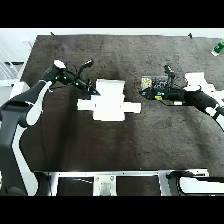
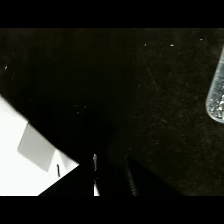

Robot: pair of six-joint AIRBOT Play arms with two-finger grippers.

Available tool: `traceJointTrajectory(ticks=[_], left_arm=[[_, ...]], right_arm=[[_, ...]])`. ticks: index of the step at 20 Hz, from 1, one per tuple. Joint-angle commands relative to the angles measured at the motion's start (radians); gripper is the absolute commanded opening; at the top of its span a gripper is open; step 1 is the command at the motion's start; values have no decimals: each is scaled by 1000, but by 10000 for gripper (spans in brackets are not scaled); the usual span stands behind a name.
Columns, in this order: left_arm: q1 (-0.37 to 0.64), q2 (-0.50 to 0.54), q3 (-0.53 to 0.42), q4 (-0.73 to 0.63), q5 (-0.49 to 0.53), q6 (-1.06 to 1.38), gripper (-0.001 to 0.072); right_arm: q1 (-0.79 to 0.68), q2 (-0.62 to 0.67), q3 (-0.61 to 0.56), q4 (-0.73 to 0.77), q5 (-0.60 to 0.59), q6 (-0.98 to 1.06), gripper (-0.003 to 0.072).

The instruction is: Fold the box and place the chain.

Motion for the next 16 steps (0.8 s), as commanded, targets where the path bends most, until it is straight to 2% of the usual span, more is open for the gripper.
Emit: traceJointTrajectory(ticks=[1,3,8,10,16], left_arm=[[-1,75,-93,-29,79,152,15],[-1,133,-204,-58,200,242,15],[-1,137,-316,-72,350,386,16],[-1,135,-357,-84,363,477,18],[-1,120,-363,-89,364,523,19]], right_arm=[[-26,8,-1,2,14,0,235],[-26,8,-1,2,14,0,234],[-26,8,-1,2,14,0,235],[-25,8,-1,2,14,0,235],[-13,8,-1,16,14,0,235]])
